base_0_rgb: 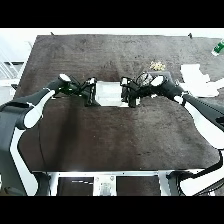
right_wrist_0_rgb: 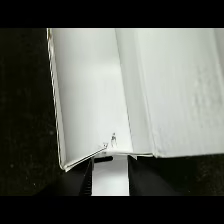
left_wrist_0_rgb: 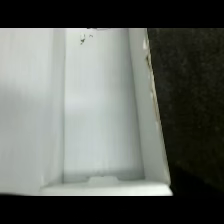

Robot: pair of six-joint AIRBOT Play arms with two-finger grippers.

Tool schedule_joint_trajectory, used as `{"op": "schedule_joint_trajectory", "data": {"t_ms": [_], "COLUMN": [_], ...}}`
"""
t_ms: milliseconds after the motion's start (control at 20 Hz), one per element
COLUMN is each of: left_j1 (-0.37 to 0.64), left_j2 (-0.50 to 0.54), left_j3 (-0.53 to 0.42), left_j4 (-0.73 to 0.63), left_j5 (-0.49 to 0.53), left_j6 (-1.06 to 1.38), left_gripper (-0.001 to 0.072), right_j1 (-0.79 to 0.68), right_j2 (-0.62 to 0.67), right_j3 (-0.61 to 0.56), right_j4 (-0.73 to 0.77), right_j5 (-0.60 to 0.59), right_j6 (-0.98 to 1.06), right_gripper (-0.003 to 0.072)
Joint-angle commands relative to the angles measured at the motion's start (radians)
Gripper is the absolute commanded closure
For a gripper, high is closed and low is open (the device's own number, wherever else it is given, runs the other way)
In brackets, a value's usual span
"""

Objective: Fold the box and place the chain.

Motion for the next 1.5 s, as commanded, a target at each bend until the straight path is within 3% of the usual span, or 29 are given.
{"op": "schedule_joint_trajectory", "data": {"t_ms": [0, 500, 600, 900, 950, 1000, 1050, 1250, 1300, 1400, 1450], "left_j1": [0.0, 0.0, 0.0, 0.0, 0.0, 0.0, 0.0, 0.0, 0.0, 0.0, 0.0], "left_j2": [0.0, 0.0, 0.0, 0.0, 0.0, 0.0, 0.0, 0.0, 0.0, 0.0, 0.0], "left_j3": [0.0, 0.0, 0.0, 0.0, 0.0, 0.0, 0.0, 0.0, 0.0, 0.0, 0.0], "left_j4": [-0.001, -0.011, -0.012, -0.015, -0.014, -0.015, -0.014, -0.014, -0.015, -0.015, -0.014], "left_j5": [0.0, 0.0, 0.0, 0.0, 0.0, 0.0, 0.0, 0.0, 0.0, 0.0, 0.0], "left_j6": [0.0, 0.0, 0.0, 0.0, 0.0, 0.0, 0.0, 0.0, 0.0, 0.0, 0.0], "left_gripper": [0.0231, 0.023, 0.0231, 0.0231, 0.0231, 0.0231, 0.0231, 0.023, 0.023, 0.023, 0.0231], "right_j1": [0.021, 0.035, 0.039, 0.042, 0.042, 0.042, 0.042, 0.041, 0.041, 0.04, 0.04], "right_j2": [-0.006, -0.043, -0.043, -0.049, -0.049, -0.049, -0.049, -0.049, -0.048, -0.036, -0.022], "right_j3": [0.001, 0.001, 0.001, 0.001, 0.001, 0.001, 0.001, 0.001, 0.001, 0.001, 0.001], "right_j4": [0.04, 0.067, 0.072, 0.126, 0.126, 0.126, 0.126, 0.121, 0.111, 0.047, -0.016], "right_j5": [0.002, -0.052, -0.051, -0.051, -0.051, -0.051, -0.051, -0.051, -0.051, -0.05, -0.05], "right_j6": [-0.015, -0.041, -0.062, -0.093, -0.093, -0.093, -0.093, -0.088, -0.083, -0.042, 0.012], "right_gripper": [0.0426, 0.0423, 0.0355, 0.0348, 0.029, 0.0149, 0.0112, 0.0106, 0.0169, 0.054, 0.0646]}}
